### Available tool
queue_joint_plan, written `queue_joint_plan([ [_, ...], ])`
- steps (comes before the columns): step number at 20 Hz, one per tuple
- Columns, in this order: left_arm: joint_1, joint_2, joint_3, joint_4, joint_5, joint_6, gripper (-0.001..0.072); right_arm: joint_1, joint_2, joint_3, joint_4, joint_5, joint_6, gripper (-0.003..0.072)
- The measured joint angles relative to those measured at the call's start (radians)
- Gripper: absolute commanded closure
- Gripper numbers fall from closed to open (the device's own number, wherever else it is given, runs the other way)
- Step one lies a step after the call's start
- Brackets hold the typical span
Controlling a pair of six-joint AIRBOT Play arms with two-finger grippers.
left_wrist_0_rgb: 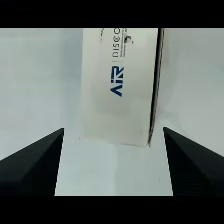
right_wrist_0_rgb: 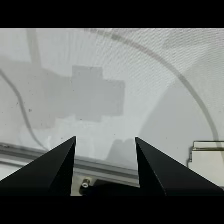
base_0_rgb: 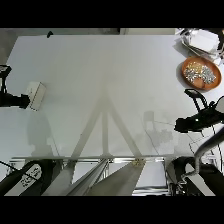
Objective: Fold the box and place the chain.
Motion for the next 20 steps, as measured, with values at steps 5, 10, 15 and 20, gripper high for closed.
queue_joint_plan([
  [5, -0.013, 0.075, 0.0, -0.103, -0.024, 0.001, 0.0016, 0.0, 0.0, 0.0, 0.0, 0.0, 0.0, 0.0272],
  [10, -0.144, 0.141, 0.0, -0.182, -0.147, 0.005, 0.0215, 0.0, 0.0, 0.0, 0.0, 0.0, 0.0, 0.0272],
  [15, -0.307, 0.148, 0.0, -0.204, -0.333, -0.017, 0.0219, 0.0, 0.0, 0.0, 0.0, 0.0, 0.0, 0.0272],
  [20, -0.375, 0.148, 0.0, -0.241, -0.372, -0.058, 0.0223, 0.0, 0.0, 0.0, 0.0, 0.0, 0.0, 0.0272],
])
